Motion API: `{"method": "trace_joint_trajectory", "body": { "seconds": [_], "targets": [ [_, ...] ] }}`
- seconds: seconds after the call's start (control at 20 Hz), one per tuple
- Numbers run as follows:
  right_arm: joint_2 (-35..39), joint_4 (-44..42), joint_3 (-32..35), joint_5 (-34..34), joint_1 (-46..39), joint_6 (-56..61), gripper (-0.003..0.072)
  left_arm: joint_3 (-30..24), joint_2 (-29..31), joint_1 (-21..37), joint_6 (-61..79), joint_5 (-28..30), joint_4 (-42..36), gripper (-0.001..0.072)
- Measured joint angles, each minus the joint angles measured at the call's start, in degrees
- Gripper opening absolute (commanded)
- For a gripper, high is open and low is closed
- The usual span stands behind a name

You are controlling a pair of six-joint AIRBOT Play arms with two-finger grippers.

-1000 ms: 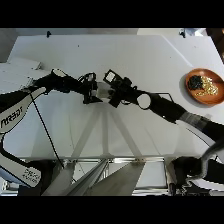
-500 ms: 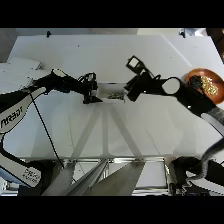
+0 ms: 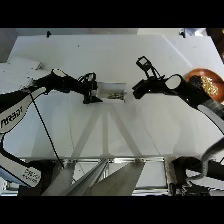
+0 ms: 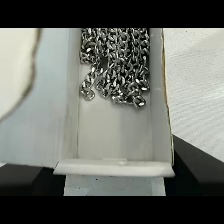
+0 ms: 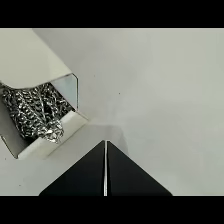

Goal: Fold the box and place the chain.

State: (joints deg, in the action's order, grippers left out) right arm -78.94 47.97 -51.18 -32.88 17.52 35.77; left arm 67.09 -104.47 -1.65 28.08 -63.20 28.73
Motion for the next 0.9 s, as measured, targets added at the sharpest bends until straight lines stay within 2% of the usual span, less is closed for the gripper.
{"method": "trace_joint_trajectory", "body": {
  "seconds": [0.4,0.9],
  "targets": [
    [-1.9,-2.89,0.0,-1.2,2.67,0.02,0.0008,0.0,0.0,0.0,0.02,0.0,0.0,0.0413],
    [-1.09,-4.68,-1.75,-5.86,3.17,-0.17,0.0013,0.0,0.0,0.0,0.02,-0.02,0.0,0.0413]
  ]
}}
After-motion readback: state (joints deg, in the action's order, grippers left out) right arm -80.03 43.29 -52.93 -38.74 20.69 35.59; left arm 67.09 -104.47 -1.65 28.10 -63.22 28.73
